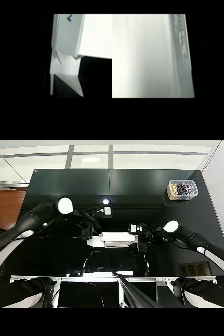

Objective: Fold the box and place the chain.

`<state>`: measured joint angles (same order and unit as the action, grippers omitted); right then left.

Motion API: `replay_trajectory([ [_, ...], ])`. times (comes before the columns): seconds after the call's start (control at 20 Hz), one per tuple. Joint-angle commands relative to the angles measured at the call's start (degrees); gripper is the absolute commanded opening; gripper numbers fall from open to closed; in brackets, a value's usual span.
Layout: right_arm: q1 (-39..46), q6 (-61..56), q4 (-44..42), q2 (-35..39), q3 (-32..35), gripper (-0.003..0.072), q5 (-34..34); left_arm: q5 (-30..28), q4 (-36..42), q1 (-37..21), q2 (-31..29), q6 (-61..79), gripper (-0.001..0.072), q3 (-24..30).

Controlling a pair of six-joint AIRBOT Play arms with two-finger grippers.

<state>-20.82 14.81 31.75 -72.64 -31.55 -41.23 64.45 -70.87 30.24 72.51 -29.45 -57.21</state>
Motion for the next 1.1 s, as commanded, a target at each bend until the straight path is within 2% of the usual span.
replay_trajectory([
  [0.0, 0.00, 0.00, -0.02, -0.02, 0.00, 0.0228, -0.09, 13.00, -6.73, 0.00, -6.08, -12.66, 0.0026, -0.35],
  [0.05, 0.00, 0.00, -0.02, -0.02, 0.00, 0.0228, -0.09, 14.84, -4.24, 0.00, -6.80, -17.05, 0.0026, 0.20],
  [0.15, 0.00, 0.00, 0.00, -0.02, 0.00, 0.0228, -0.09, 15.72, 6.19, 0.33, -6.97, -27.74, 0.0026, 3.52],
  [0.25, 0.00, 0.00, -0.02, -0.02, 0.00, 0.0228, -0.07, 12.04, 21.57, 1.18, -6.97, -27.91, 0.0024, 10.23],
  [0.3, 0.00, 0.00, -0.02, -0.02, 0.00, 0.0228, -0.09, 8.63, 27.89, 2.16, -6.97, -25.53, 0.0024, 13.84],
  [0.4, 0.00, 0.00, -0.04, -0.02, 0.00, 0.0228, -0.09, 0.17, 34.67, 3.80, -6.99, -20.57, 0.0024, 18.64],
  [0.65, 0.00, 0.00, -0.02, -0.02, 0.00, 0.0228, -0.09, -22.97, 54.60, 0.85, -6.97, -1.60, 0.0025, 20.09],
  [0.7, 0.00, 0.00, -0.02, -0.02, 0.00, 0.0228, -0.09, -28.39, 56.04, -0.42, -6.93, -1.57, 0.0025, 20.06],
  [0.8, 0.00, 0.00, -0.04, -0.02, 0.00, 0.0228, -0.07, -35.36, 55.25, -2.27, -6.62, -1.53, 0.0025, 19.91],
  [0.9, 0.00, 0.00, -0.02, -0.02, 0.00, 0.0228, -0.07, -35.89, 50.77, -2.91, -5.11, -1.57, 0.0026, 18.67],
  [1.05, 0.00, 0.00, -0.02, -0.02, 0.00, 0.0228, -0.07, -32.11, 44.09, -2.34, -0.87, -2.08, 0.0025, 15.56],
])
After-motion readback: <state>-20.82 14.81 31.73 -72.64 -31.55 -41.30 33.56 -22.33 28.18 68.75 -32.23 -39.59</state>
